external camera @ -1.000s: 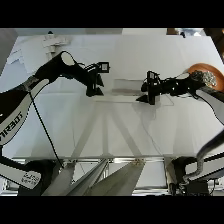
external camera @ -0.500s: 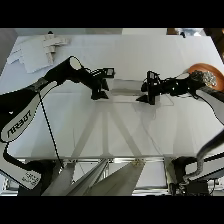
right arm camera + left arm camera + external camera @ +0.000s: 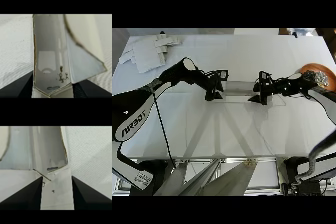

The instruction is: Fold the box and place the chain.

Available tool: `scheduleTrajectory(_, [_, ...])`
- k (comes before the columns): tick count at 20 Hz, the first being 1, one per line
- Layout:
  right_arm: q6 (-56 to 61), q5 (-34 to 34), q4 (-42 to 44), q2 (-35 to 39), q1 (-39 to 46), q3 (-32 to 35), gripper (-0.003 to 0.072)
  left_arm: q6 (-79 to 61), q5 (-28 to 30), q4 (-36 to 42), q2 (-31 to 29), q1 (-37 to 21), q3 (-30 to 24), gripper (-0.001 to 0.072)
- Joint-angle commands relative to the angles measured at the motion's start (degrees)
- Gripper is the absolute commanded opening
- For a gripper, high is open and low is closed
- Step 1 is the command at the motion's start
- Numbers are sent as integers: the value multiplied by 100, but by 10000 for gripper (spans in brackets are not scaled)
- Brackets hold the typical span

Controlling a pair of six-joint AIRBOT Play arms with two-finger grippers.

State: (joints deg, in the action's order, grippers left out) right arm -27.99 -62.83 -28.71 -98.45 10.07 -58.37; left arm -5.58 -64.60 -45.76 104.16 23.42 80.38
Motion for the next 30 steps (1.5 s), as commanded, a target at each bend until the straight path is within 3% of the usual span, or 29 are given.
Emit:
scheduleTrajectory(1, [4, 2, 7, 0, 0, 0, 186, -234, 125, 26, 7, 24, -2, 373])
scheduleTrajectory(5, [4, 4, 7, 0, 0, 0, 186, -234, 264, 28, 7, 24, -2, 360])
scheduleTrajectory(7, [4, 2, 7, 0, 0, 0, 186, -238, 278, 28, 7, 24, -2, 244])
scheduleTrajectory(9, [4, 2, 7, 0, 0, 0, 186, -238, 334, 28, 7, 24, -2, 241])
scheduleTrajectory(10, [4, 2, 7, 0, 0, 0, 186, -243, 337, 28, 7, 24, -2, 188])
scheduleTrajectory(12, [4, 2, 7, 0, 0, 0, 186, -372, 330, 31, 7, 26, -2, 150])
scheduleTrajectory(20, [4, 2, 7, 0, 0, 0, 186, -372, 157, 133, 7, 24, -2, 161])
scheduleTrajectory(22, [4, 2, 7, 0, 2, 0, 186, -474, 162, 317, 7, 26, -2, 256])
scheduleTrajectory(24, [4, 2, 7, 0, 0, 0, 186, -494, 229, 389, 7, 24, -2, 266])
scheduleTrajectory(25, [4, 2, 7, 0, 0, 0, 186, -494, 234, 389, 11, 24, -2, 258])
scheduleTrajectory(27, [4, 2, 7, 0, 0, 0, 186, -496, 229, 389, 42, 26, -2, 155])
scheduleTrajectory(30, [4, 2, 7, 0, 2, 0, 186, -492, 223, 396, 127, 26, -2, 134])
